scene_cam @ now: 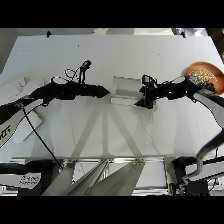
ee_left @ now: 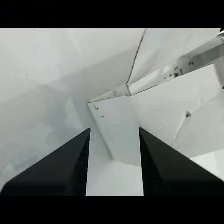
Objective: Fold the box and place the chain.
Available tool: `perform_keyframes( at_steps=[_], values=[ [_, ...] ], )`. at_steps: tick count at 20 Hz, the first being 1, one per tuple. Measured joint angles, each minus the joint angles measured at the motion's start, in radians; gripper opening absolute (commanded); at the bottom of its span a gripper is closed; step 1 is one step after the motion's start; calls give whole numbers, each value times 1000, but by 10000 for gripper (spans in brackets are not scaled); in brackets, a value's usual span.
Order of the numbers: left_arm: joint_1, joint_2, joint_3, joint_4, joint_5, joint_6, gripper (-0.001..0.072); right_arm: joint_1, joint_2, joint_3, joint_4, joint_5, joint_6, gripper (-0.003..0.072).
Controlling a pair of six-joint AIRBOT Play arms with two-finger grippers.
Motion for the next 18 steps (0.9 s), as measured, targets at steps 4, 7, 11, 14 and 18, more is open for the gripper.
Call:
perform_keyframes(
  at_steps=[4, 7, 11, 14, 18],
  values=[
    [-3, -14, 0, -44, -15, 66, 582, 0, 0, 0, 0, 0, 0, 334],
    [-13, -45, 0, -90, -23, 93, 583, 0, 0, 0, 0, 0, 0, 334],
    [-23, -81, 0, -233, -63, 191, 587, 0, 0, 0, 0, 0, 0, 334],
    [-31, -92, 0, -285, -70, 238, 628, 0, 0, 0, 0, 0, 0, 334],
    [-43, -101, 0, -299, -74, 263, 643, 0, 0, 0, 0, 0, 0, 334]
  ],
)
